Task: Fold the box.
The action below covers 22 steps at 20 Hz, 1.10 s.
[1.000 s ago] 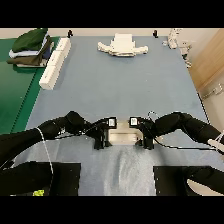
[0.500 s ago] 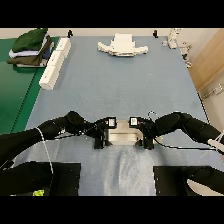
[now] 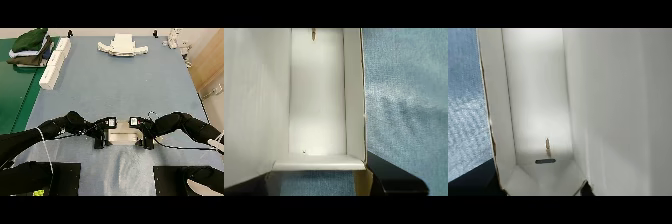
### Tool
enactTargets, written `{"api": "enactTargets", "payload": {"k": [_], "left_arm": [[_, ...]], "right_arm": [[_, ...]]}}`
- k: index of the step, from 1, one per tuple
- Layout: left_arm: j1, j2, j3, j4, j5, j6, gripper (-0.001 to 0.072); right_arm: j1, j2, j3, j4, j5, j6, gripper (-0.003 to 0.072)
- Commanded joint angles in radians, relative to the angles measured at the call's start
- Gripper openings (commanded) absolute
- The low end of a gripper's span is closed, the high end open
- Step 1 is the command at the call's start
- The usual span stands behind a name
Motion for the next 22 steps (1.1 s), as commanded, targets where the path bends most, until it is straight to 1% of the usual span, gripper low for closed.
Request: {"api": "enactTargets", "payload": {"k": [1,6,7,8,9,11,15,18,20,21,22], "left_arm": [[0.0,0.0,0.0,0.0,-0.001,0.0,0.0512],[0.001,0.0,0.0,0.0,-0.001,0.0,0.0512],[0.001,0.0,0.0,0.0,0.0,0.0,0.0512],[0.0,0.0,0.0,0.0,-0.001,0.0,0.0512],[0.0,0.0,0.0,0.0,-0.001,0.0,0.0512],[0.0,0.0,0.0,0.0,0.0,0.0,0.0512],[0.0,0.0,0.0,0.0,-0.001,0.0,0.0512],[0.0,0.0,0.0,0.0,-0.001,0.0,0.0512],[0.0,0.0,0.0,0.0,-0.001,0.0,0.0512],[0.0,0.0,0.0,0.0,-0.001,0.0,0.0512],[0.0,0.0,0.0,0.0,-0.001,0.0,0.0512]], "right_arm": [[0.0,0.001,0.001,0.001,0.001,0.0,0.0512],[0.0,0.001,0.001,0.001,-0.009,0.001,0.0512],[0.0,0.001,0.001,0.001,-0.011,0.001,0.0532],[0.0,0.002,0.002,0.0,-0.013,0.019,0.0609],[0.0,0.007,0.002,-0.002,-0.011,0.05,0.072],[0.0,0.032,0.008,-0.036,-0.025,0.131,0.0718],[0.0,0.121,0.018,-0.181,-0.074,0.25,0.0717],[0.0,0.193,0.018,-0.27,-0.191,0.344,0.0717],[0.0,0.238,0.018,-0.297,-0.275,0.431,0.0709],[0.0,0.259,0.019,-0.294,-0.309,0.507,0.0709],[0.0,0.28,0.021,-0.271,-0.345,0.625,0.0709]]}}
